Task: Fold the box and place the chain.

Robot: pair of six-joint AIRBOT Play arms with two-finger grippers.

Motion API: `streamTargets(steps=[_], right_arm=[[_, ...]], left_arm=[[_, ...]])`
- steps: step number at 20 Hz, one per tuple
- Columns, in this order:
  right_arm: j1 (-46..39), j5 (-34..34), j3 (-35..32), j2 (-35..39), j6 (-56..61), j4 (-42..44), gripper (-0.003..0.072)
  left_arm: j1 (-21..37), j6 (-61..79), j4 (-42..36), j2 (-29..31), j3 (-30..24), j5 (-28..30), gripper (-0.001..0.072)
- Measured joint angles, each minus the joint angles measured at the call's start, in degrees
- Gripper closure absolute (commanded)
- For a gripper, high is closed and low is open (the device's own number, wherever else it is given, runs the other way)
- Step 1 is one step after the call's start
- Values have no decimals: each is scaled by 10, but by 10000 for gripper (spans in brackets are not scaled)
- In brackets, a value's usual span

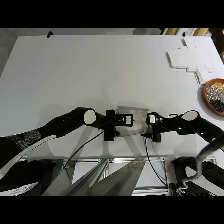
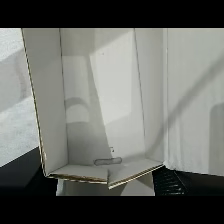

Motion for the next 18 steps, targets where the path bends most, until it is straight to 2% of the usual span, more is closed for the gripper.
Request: streamTargets(steps=[2, 3, 4, 8, 14, 18], right_arm=[[0, 0, 0, 0, 0, 0, 283], [0, 0, 0, 0, 0, 0, 283], [0, 0, 0, 0, -1, 0, 283], [0, -1, 0, 0, -1, 0, 283], [0, -1, 0, 0, 0, 0, 283], [0, 0, 0, 0, 0, 0, 283]], left_arm=[[0, 1, 0, 2, 0, -6, 522], [1, -1, 0, 5, 0, -12, 630], [2, -5, 5, 11, 0, -26, 664], [16, -90, 58, 52, 0, -78, 701], [65, -394, 196, 150, 0, -169, 702], [115, -570, 243, 193, -20, -186, 701]])
